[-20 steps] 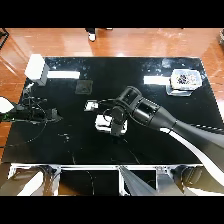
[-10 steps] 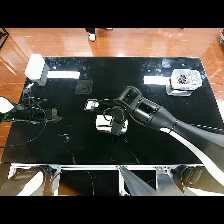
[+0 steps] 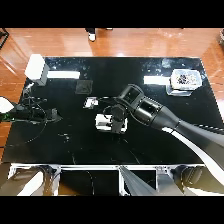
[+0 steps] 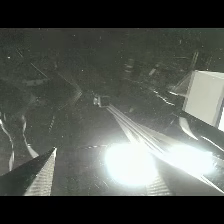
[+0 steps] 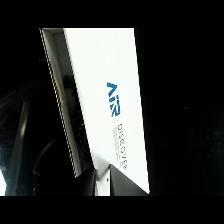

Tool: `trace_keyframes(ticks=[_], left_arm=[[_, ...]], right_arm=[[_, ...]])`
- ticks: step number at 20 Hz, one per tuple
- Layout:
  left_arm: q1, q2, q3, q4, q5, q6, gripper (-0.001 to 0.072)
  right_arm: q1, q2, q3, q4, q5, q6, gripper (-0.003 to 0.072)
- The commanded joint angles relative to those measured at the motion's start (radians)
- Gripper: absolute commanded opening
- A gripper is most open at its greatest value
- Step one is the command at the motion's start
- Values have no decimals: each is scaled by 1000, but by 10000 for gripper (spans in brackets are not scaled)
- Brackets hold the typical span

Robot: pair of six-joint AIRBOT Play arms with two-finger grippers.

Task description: Fold the box and place the chain.

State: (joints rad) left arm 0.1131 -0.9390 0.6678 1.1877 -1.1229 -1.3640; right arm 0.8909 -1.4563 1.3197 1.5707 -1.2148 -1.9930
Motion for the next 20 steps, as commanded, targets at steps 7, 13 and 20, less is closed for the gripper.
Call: trace_keyframes(ticks=[7,13,20], left_arm=[[1,0,0,0,-4,0,636],[1,0,0,0,-4,0,636],[1,0,0,0,-4,3,636]], right_arm=[[0,1,2,11,3,7,210],[0,1,2,1,3,6,133],[0,2,2,-1,3,12,287]])
